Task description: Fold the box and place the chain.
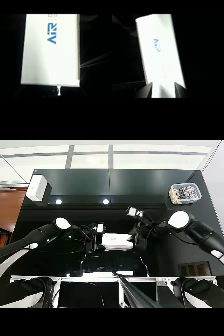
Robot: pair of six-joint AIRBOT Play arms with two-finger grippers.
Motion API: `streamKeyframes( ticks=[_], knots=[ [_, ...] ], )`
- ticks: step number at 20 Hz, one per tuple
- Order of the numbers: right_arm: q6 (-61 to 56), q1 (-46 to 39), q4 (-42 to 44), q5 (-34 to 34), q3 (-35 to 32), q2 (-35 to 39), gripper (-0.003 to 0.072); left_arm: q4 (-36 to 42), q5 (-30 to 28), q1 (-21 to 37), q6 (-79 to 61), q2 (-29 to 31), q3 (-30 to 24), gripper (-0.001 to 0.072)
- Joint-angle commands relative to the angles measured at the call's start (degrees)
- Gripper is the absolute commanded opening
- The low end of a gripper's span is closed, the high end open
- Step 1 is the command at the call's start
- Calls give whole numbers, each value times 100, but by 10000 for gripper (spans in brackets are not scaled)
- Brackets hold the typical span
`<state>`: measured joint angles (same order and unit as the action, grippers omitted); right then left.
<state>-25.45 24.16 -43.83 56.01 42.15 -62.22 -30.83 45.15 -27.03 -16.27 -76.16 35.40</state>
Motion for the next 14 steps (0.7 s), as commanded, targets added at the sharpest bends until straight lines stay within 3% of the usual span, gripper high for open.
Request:
streamKeyframes(
  ticks=[1,2,4,7,8,11,14],
  knots=[
    [-1545,-501,42,678,72,291,153,2,-4,0,2,0,0,421],
    [-1947,-629,140,833,-9,289,19,2,-4,0,2,-2,0,421],
    [-2002,-739,1014,809,-420,286,8,2,-7,0,2,-2,0,421],
    [-1287,-728,3178,660,-1025,55,8,2,-7,0,2,-2,0,420],
    [-1294,-688,3445,476,-1088,-59,8,2,-7,0,2,-2,0,420],
    [-1449,-413,3486,-140,-1088,-372,11,2,-7,0,2,-2,0,420],
    [-2026,-199,3012,-625,-1088,-603,11,0,-9,0,2,-2,0,420]
  ],
)
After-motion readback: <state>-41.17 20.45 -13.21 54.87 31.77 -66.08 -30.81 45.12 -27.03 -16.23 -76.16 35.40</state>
